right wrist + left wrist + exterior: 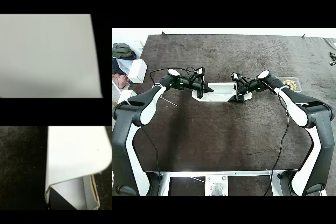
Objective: Fold the box and place the chain.
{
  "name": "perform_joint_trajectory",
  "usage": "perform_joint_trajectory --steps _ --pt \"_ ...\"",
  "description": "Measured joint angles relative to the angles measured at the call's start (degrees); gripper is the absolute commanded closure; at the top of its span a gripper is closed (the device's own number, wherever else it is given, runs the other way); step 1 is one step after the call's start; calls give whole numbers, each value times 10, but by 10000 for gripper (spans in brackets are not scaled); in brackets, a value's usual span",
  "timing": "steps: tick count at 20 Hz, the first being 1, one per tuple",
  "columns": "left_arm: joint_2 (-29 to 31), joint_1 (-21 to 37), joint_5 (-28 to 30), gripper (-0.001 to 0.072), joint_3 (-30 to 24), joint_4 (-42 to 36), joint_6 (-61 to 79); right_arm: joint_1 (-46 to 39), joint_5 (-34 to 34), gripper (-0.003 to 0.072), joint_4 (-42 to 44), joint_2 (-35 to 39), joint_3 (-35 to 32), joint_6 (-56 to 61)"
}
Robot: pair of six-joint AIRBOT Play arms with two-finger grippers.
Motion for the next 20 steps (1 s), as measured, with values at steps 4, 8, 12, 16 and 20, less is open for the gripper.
perform_joint_trajectory --steps 4,8,12,16,20 --pt "0 0 0 697 0 0 0 0 -2 417 -2 -2 2 0" --pt "0 0 0 697 0 0 0 0 -3 480 -2 -2 3 4" --pt "0 0 0 697 0 0 0 0 -4 477 -2 -2 3 7" --pt "0 0 0 697 0 0 0 0 -5 477 -2 -2 3 9" --pt "0 0 0 697 0 0 0 0 -5 477 -2 -2 3 9"
